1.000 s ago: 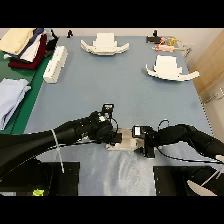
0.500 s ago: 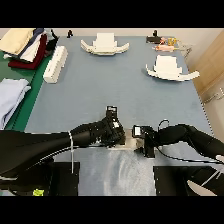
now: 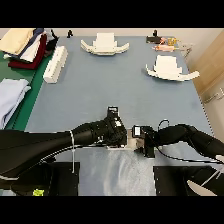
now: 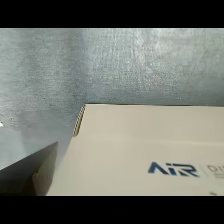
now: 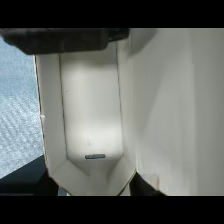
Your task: Fold the box.
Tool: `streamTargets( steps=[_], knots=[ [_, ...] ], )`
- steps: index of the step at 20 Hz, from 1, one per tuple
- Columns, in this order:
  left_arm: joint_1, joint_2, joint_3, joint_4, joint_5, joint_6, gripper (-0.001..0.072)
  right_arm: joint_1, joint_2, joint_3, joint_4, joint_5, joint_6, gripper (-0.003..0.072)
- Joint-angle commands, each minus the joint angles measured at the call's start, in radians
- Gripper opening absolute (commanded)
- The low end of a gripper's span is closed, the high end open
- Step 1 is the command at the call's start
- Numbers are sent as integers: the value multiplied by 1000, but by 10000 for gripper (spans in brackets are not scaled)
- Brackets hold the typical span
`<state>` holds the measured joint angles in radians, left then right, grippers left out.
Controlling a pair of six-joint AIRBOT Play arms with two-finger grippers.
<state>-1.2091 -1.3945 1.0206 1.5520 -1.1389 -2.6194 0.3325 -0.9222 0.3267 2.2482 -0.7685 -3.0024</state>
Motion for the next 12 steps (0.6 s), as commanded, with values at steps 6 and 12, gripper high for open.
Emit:
streamTargets(
  steps=[6,12],
  knots=[
    [36,35,148,42,-328,63,574,0,1,0,0,0,0,511],
    [139,212,156,-70,-576,280,14,0,1,0,0,0,0,511]
  ],
)
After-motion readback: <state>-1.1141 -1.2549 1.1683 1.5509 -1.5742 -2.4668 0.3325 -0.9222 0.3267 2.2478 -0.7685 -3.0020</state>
